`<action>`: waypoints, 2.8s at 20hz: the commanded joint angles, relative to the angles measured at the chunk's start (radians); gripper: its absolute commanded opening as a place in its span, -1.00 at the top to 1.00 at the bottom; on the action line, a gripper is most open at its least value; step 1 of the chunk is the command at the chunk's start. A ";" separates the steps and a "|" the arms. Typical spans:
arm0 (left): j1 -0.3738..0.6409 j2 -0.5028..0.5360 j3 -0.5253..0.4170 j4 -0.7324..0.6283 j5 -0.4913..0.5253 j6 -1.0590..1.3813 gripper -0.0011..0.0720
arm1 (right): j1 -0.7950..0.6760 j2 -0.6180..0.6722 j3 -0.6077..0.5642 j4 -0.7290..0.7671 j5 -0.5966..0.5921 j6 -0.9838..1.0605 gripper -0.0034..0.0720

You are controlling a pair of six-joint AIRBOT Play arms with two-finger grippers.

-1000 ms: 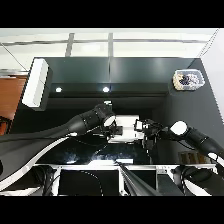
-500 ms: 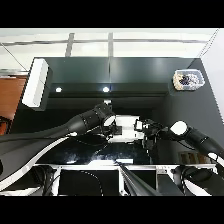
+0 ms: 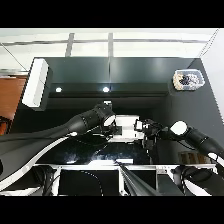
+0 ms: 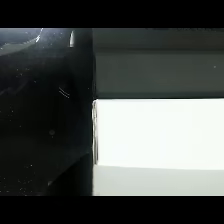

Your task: Fold the box and place the chain.

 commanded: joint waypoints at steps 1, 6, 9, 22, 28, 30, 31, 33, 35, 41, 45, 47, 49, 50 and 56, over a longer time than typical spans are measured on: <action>0.000 0.000 0.000 0.003 0.003 0.005 0.91 | 0.001 0.000 0.000 -0.001 0.001 0.000 0.24; 0.000 0.000 0.000 0.001 0.003 0.005 0.91 | 0.001 0.001 0.000 0.001 0.021 0.007 -0.49; 0.000 0.000 0.000 0.018 0.002 0.005 0.91 | 0.000 0.013 0.002 -0.008 0.050 0.007 -0.65; 0.000 0.000 0.000 0.022 0.013 0.004 0.90 | -0.001 0.111 0.034 -0.146 0.102 0.002 -0.57; 0.000 0.000 0.000 0.021 0.013 0.004 0.90 | 0.024 0.105 0.034 -0.086 0.090 0.003 0.88; 0.000 0.000 0.000 0.021 0.013 0.004 0.90 | 0.024 0.091 0.033 0.025 0.068 0.003 0.88; 0.000 0.000 0.000 0.022 0.014 0.004 0.90 | 0.024 0.076 0.033 0.090 0.045 0.003 0.88; 0.000 0.000 0.000 0.022 0.014 0.004 0.90 | 0.025 0.050 0.033 0.163 0.015 0.003 0.88; 0.000 0.000 0.000 0.021 0.014 0.004 0.90 | 0.025 0.036 0.033 0.163 0.016 0.003 0.88; 0.000 0.000 0.000 0.021 0.013 0.004 0.90 | 0.025 0.036 0.033 0.148 0.021 0.003 0.88; 0.000 0.000 0.000 0.018 0.013 0.004 0.90 | 0.025 0.036 0.031 0.126 0.032 0.003 0.88; 0.000 0.000 0.000 0.018 0.013 0.004 0.90 | 0.025 0.036 0.031 0.130 0.035 0.008 0.68; 0.000 0.000 0.000 0.018 0.013 0.004 0.90 | 0.025 0.036 0.031 0.133 0.034 0.026 0.35; 0.000 0.000 0.000 0.018 0.013 0.004 0.90 | 0.025 0.036 0.031 0.133 0.034 0.026 0.35; 0.000 0.000 0.000 0.018 0.013 0.004 0.90 | 0.025 0.036 0.031 0.133 0.034 0.026 -0.14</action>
